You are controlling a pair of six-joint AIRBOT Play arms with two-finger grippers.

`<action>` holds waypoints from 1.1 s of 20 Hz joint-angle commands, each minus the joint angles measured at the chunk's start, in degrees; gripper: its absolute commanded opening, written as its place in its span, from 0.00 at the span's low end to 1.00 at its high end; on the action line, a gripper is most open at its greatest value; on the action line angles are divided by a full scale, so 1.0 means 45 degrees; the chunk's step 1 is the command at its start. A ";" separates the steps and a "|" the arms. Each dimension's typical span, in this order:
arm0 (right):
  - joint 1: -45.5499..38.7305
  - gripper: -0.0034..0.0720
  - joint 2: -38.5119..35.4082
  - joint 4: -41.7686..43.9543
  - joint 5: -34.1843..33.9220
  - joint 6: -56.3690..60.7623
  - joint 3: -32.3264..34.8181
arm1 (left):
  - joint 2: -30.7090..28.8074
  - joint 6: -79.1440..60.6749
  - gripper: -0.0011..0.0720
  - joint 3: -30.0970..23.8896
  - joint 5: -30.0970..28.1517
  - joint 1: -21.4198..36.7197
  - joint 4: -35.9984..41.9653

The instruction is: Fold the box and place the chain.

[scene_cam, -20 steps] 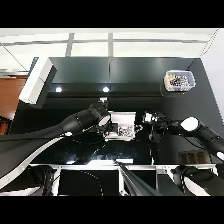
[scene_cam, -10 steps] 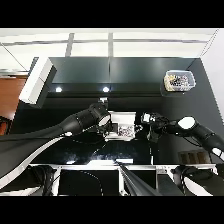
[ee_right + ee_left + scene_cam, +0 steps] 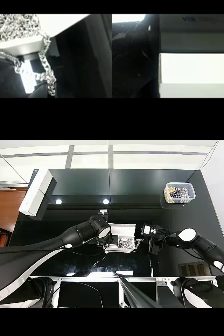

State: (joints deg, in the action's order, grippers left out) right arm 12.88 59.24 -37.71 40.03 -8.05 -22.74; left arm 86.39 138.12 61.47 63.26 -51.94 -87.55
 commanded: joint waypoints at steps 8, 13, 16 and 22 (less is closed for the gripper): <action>0.0000 0.05 -0.3648 -0.0845 0.5765 0.8830 -0.2963 | 0.0005 -0.0005 0.06 0.0010 0.0000 0.0005 0.0000; 0.0486 0.05 -0.3594 0.1287 0.5314 1.2356 -0.3526 | 0.0005 -0.0005 0.06 0.0010 -0.0010 0.0005 -0.0005; 0.1685 0.05 -0.3070 0.1370 0.3920 1.2784 -0.3322 | 0.0005 -0.0005 0.06 0.0010 -0.0005 0.0005 -0.0005; 0.2351 0.44 -0.1724 0.0282 0.3376 1.4785 -0.3308 | 0.0044 -0.0015 0.06 0.0010 -0.0049 0.0005 -0.0068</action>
